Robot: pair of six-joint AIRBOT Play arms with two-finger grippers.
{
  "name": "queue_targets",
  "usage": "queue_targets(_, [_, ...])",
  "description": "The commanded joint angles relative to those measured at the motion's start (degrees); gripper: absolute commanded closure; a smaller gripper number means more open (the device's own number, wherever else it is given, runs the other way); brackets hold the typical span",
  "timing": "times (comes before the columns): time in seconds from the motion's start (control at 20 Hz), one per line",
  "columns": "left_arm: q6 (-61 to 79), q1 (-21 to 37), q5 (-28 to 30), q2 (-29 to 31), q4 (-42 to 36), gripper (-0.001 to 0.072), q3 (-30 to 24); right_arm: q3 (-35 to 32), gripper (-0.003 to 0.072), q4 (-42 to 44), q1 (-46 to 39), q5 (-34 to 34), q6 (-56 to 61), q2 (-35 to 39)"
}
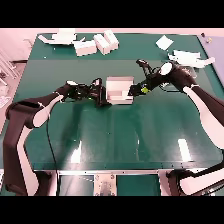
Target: Fold the box and place the chain.
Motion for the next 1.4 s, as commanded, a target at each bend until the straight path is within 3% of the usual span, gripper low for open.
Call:
queue_targets(0.0, [0.0, 0.0, 0.0, 0.0, 0.0, 0.0425, 0.0, 1.5, 0.0324, -8.2, 2.7, -0.1, 7.4, 0.0])
queue_targets(0.55, [0.0, 0.0, -0.1, 0.0, 0.0, 0.0425, 0.0, 1.5, 0.0324, -16.3, 4.3, -1.4, 17.9, -0.3])
queue_targets(1.35, [-0.2, 0.0, -0.3, 0.0, -0.1, 0.0425, 0.0, 1.5, 0.0326, -16.1, 8.5, -3.7, 20.5, -3.2])
